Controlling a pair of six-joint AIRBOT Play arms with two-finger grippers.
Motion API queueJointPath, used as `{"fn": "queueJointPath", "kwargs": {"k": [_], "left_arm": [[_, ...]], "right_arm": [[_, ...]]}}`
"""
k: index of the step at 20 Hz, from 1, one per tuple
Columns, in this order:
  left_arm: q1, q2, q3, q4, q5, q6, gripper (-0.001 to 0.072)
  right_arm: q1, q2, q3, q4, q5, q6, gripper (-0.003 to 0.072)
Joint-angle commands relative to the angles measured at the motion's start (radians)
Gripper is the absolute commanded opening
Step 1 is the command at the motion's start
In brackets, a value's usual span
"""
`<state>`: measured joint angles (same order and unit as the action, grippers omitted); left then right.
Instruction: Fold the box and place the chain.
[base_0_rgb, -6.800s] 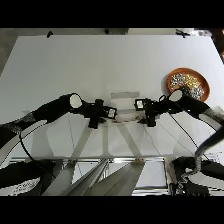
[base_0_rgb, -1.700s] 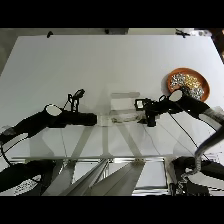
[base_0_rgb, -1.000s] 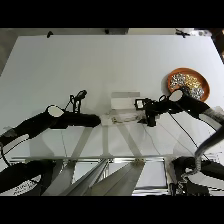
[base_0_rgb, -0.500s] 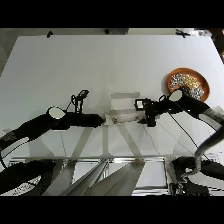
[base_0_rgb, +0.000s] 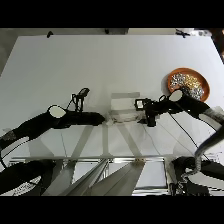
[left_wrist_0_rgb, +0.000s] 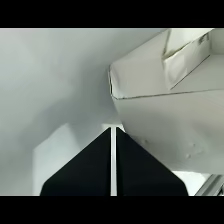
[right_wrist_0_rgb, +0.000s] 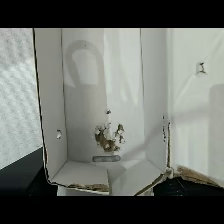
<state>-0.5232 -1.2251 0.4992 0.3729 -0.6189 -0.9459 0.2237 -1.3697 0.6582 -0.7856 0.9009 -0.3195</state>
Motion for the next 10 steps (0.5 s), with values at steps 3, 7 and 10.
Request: {"fn": "queueJointPath", "kwargs": {"k": [3,7,10], "left_arm": [[-0.036,0.0,0.02,0.002,0.042,0.001,0.0181],[-0.04,0.0,0.02,0.006,0.048,0.003,0.021],[-0.04,0.0,0.025,0.013,0.047,0.002,0.021]], "right_arm": [[0.0,0.0,0.0,0.0,0.0,0.0,0.0508],[-0.001,0.0,0.0,0.0,0.0,0.0,0.0508],[0.0,0.0,0.0,0.0,0.0,0.0,0.0508]]}}
